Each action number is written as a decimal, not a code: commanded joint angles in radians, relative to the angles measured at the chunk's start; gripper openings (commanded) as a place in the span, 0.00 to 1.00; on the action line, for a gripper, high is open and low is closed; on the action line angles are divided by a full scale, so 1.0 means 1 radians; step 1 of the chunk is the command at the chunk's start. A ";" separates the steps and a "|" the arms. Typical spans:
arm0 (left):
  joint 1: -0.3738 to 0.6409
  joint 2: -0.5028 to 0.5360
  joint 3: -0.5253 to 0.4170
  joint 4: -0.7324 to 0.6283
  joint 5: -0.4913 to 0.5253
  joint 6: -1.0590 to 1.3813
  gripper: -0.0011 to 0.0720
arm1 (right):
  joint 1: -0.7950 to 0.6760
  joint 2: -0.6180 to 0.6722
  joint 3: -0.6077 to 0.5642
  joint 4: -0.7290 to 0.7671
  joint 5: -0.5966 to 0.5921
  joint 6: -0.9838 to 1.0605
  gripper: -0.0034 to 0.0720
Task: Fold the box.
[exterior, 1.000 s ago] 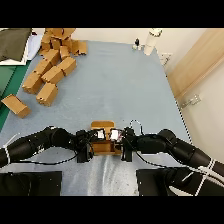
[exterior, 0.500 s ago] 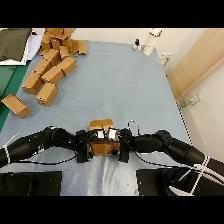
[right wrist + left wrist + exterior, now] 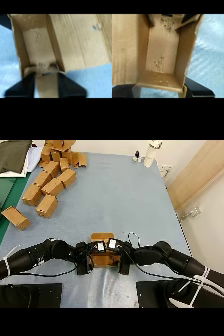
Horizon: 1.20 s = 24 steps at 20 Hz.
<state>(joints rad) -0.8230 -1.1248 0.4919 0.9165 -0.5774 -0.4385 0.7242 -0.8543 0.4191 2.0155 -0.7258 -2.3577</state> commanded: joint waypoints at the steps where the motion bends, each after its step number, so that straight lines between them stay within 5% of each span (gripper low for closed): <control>1: 0.000 -0.001 -0.001 0.001 0.000 0.000 0.65 | -0.029 0.066 0.056 -0.240 -0.261 0.443 0.15; 3: 0.000 -0.001 -0.001 0.001 0.000 0.000 0.65 | -0.052 0.148 0.114 -0.272 -0.426 0.666 0.06; 7: 0.000 -0.001 -0.001 0.001 0.000 0.000 0.65 | -0.116 0.299 0.136 -0.539 -0.529 1.117 0.05; 9: 0.000 -0.001 -0.001 0.001 0.001 0.000 0.65 | -0.199 0.298 0.114 -0.631 -0.567 1.163 0.05; 16: 0.000 -0.001 -0.001 0.001 0.001 0.000 0.65 | -0.351 0.100 -0.026 -0.170 -0.252 0.959 0.05; 21: 0.000 -0.001 -0.001 0.001 0.001 0.000 0.65 | -0.348 -0.008 -0.032 0.172 -0.203 0.755 0.05; 24: 0.000 -0.001 -0.001 0.001 0.001 0.000 0.65 | -0.348 -0.008 -0.032 0.198 -0.210 0.742 0.05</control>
<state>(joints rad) -0.8230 -1.1248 0.4919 0.9173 -0.5770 -0.4385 0.3782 -0.8444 0.3904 2.1014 -0.9531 -1.5593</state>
